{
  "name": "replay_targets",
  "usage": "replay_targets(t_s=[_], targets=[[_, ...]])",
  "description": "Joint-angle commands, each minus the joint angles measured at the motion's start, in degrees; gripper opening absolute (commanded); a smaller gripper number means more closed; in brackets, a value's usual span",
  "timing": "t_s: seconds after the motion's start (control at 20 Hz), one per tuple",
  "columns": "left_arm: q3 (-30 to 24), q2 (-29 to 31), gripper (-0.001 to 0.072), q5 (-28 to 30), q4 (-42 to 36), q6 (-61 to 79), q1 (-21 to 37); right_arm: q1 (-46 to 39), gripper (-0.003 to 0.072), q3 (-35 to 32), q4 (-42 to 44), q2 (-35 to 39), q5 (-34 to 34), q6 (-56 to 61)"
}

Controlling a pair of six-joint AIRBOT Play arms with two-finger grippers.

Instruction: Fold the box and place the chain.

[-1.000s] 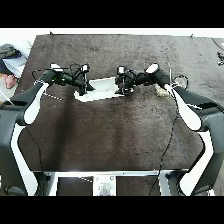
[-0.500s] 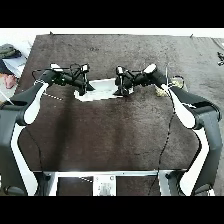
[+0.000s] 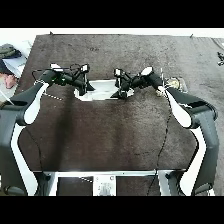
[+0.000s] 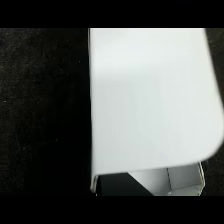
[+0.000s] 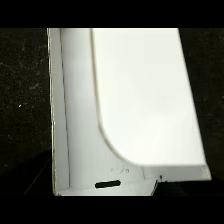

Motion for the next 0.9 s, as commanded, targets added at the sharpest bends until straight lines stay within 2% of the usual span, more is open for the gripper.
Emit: replay_targets(t_s=[0.0,0.35,0.45,0.85], targets=[[-0.02,0.04,0.0013,0.11,-0.04,0.0,0.04,0.39,0.0585,0.02,0.04,-0.42,0.13,0.68],[0.0,0.04,0.0012,0.09,-0.07,0.0,0.04,0.39,0.0584,0.02,-0.04,-2.21,0.09,0.44],[0.0,0.04,0.0012,0.13,-0.04,0.0,0.04,0.35,0.0533,0.02,0.07,-2.21,0.07,0.28],[-0.02,0.04,0.0012,0.11,-0.04,0.0,0.04,0.33,0.053,0.02,0.07,-2.21,0.17,-1.27]])
